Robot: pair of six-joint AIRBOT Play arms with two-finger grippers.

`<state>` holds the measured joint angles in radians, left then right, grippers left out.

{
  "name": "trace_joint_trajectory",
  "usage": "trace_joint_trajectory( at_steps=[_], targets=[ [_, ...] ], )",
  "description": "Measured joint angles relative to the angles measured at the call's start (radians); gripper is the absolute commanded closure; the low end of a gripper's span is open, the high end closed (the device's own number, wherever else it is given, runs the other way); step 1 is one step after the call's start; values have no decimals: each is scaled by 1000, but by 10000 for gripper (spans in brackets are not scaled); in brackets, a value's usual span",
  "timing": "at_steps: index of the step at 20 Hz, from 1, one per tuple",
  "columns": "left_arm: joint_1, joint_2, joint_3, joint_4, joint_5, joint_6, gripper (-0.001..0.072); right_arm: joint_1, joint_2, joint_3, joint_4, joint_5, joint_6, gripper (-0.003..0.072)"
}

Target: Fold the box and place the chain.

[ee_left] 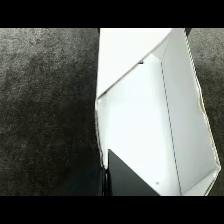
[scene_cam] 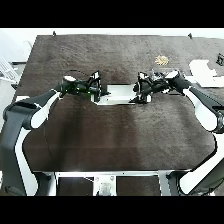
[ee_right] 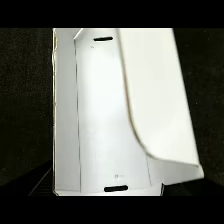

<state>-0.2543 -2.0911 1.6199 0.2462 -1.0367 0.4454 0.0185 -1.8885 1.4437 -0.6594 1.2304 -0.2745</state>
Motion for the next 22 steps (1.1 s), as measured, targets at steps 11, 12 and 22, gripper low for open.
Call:
trace_joint_trajectory(
  at_steps=[11,12,22],
  targets=[
    [0,0,0,0,0,0,687,6,-40,0,57,3,-99,-13],
    [0,0,0,0,0,0,687,8,-43,0,57,3,-106,-13],
    [0,0,0,0,0,0,688,13,-74,0,72,4,-156,-13]
  ],
)
